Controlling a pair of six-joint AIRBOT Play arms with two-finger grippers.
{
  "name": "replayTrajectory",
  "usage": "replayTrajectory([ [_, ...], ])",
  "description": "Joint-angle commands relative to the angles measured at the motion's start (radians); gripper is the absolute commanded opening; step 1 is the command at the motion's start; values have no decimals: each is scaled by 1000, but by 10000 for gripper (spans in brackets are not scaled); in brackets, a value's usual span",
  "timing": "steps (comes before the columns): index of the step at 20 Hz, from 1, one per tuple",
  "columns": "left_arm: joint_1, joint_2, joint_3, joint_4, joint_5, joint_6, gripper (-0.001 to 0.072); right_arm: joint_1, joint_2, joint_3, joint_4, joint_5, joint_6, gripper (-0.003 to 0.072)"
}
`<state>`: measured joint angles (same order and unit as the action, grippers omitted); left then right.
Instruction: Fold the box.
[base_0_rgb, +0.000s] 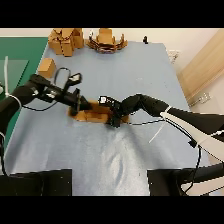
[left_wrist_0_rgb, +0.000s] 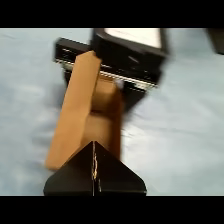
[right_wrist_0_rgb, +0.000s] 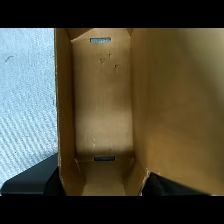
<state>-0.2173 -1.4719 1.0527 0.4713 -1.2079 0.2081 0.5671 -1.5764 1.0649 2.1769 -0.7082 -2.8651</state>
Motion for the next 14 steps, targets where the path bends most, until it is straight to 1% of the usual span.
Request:
replayTrajectory([
  [1, -117, -23, 31, -13, 364, -26, 8, 0, 0, 0, 0, -9, 0, 75],
  [2, -127, -50, 69, -5, 359, -58, 7, 0, 0, 0, 0, -8, 0, 75],
  [3, -136, -85, 114, 35, 356, -132, 8, 0, 0, 0, 0, -9, 0, 74],
  [4, -143, -121, 167, 110, 318, -198, 8, 0, 0, 0, 0, -11, 0, 75],
  [7, -164, -219, 328, 350, 134, -367, 8, 0, 0, 0, 0, -11, 0, 75],
  [9, -173, -274, 417, 444, -2, -414, 8, 0, 0, 0, 0, -12, 0, 75],
  [10, -174, -304, 455, 467, -79, -414, 9, 0, 0, 0, 0, -11, 0, 75],
  [11, -176, -327, 479, 476, -125, -414, 9, 0, 0, 0, 0, -12, 0, 75],
  [12, -176, -346, 491, 474, -151, -409, 9, 0, 0, 0, 0, -11, 0, 74],
  [14, -176, -365, 496, 472, -155, -395, 9, 0, 0, 0, 0, -11, 0, 75],
])
